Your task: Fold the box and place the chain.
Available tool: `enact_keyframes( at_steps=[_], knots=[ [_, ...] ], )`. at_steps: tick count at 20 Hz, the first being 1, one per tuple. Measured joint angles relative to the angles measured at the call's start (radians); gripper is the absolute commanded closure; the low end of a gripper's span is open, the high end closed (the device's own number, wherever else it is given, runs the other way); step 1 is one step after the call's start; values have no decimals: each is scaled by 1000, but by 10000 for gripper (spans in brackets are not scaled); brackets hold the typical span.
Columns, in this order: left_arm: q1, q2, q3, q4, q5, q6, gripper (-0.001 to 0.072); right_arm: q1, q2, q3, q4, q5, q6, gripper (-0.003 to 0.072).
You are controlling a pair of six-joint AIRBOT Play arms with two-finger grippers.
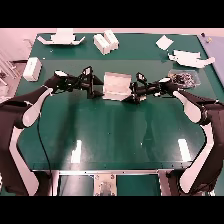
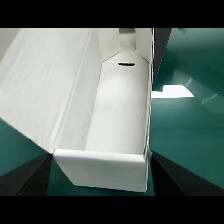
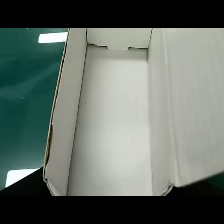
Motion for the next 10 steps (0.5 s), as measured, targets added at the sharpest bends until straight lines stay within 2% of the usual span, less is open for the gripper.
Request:
enact_keyframes(
  at_steps=[6,10],
  knots=[
    [-12,-24,0,-16,7,21,-6,0,0,0,-1,0,-1,130],
    [-14,-38,0,-13,-27,10,2,1,0,0,-3,3,-3,130]
  ],
)
